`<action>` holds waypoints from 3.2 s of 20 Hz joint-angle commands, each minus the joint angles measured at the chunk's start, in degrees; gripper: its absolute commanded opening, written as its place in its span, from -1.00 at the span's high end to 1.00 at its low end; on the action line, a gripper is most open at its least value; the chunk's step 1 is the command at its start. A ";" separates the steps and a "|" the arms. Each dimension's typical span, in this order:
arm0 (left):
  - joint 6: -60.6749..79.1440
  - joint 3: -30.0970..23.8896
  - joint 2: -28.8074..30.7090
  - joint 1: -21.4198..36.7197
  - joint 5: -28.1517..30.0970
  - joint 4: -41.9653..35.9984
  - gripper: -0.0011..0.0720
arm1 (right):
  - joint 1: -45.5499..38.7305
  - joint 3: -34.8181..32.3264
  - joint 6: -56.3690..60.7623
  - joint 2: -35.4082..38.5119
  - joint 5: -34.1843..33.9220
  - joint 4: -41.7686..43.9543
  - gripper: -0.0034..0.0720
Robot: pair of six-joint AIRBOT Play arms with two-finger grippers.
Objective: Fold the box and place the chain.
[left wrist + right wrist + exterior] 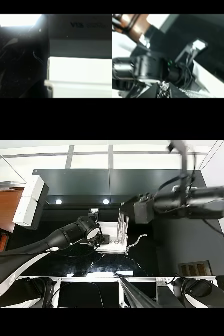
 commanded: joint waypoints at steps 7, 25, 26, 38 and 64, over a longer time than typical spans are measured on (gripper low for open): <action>0.02 -0.02 -0.04 0.00 -0.09 0.00 0.89 | 3.17 -10.75 1.60 -0.04 -4.00 -0.15 0.85; 0.09 -0.02 -0.04 0.00 -0.13 0.02 0.89 | -8.59 -38.86 -55.28 4.15 -7.13 -14.82 -0.89; 0.09 -0.02 -0.04 0.00 -0.17 0.00 0.89 | -6.95 -40.85 -61.86 4.11 -9.92 -14.80 -0.89; 0.07 -0.02 -0.04 0.00 -0.33 -0.02 0.89 | -6.12 -42.10 -79.91 -5.79 -22.29 0.39 -0.51; 0.04 -0.02 -0.04 0.00 -0.33 -0.02 0.88 | -4.72 -42.10 -79.43 -10.69 -25.68 0.85 -0.50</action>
